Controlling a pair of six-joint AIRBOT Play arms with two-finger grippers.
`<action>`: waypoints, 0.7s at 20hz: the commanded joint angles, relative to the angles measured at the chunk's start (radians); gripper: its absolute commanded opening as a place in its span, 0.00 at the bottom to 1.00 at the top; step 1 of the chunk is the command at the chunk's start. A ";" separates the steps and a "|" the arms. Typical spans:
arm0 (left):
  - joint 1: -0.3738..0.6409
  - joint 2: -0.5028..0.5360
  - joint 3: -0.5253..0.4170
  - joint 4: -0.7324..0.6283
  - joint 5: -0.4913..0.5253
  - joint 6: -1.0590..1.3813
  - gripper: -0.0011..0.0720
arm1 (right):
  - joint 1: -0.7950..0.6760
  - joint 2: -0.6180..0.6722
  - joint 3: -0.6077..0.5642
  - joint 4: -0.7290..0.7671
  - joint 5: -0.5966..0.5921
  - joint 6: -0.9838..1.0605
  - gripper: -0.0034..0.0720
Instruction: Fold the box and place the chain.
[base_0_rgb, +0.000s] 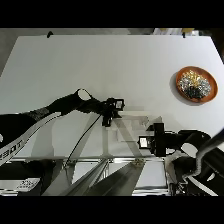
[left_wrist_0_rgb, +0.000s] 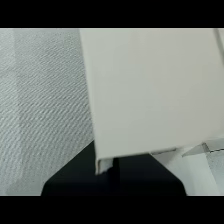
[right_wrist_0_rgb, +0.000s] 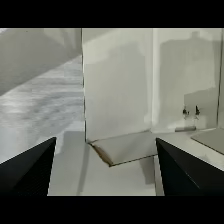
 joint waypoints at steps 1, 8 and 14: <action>0.000 0.000 0.000 0.000 0.000 0.000 0.03 | 0.018 0.002 -0.043 -0.044 -0.135 -0.031 0.96; 0.000 0.000 0.000 0.000 0.000 0.000 0.03 | -0.077 0.000 0.019 -0.039 -0.126 -0.030 0.96; 0.000 0.000 0.000 0.000 0.000 0.000 0.03 | -0.195 -0.002 0.070 0.078 -0.061 -0.109 0.96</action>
